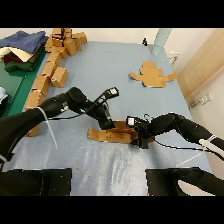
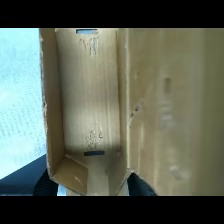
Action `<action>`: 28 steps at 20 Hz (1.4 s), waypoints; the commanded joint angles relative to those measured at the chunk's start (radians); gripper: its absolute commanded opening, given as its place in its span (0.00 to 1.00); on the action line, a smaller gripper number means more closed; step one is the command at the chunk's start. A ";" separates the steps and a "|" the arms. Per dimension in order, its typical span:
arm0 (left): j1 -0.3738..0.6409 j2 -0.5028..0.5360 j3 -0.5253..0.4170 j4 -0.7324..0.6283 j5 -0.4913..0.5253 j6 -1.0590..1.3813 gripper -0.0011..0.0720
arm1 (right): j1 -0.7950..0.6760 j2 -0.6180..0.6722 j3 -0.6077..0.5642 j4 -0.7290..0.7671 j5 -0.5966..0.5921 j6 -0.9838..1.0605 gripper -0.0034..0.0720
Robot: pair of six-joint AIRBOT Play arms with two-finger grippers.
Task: Fold the box.
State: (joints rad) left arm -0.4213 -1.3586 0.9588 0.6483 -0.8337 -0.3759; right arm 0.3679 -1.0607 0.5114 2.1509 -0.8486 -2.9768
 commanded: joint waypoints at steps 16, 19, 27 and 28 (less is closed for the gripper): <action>0.117 0.145 0.000 0.228 -0.257 -0.384 0.95 | 0.002 0.000 0.001 0.002 0.116 -0.034 0.71; 0.117 0.145 0.000 0.228 -0.231 -0.384 0.95 | 0.010 0.000 0.000 0.000 0.114 -0.034 0.71; 0.117 0.145 0.000 0.228 -0.214 -0.384 0.95 | 0.112 -0.003 0.000 -0.073 0.115 -0.034 0.71; 0.117 0.145 0.000 0.228 -0.214 -0.384 0.95 | 0.112 -0.012 0.000 -0.074 0.114 -0.034 0.71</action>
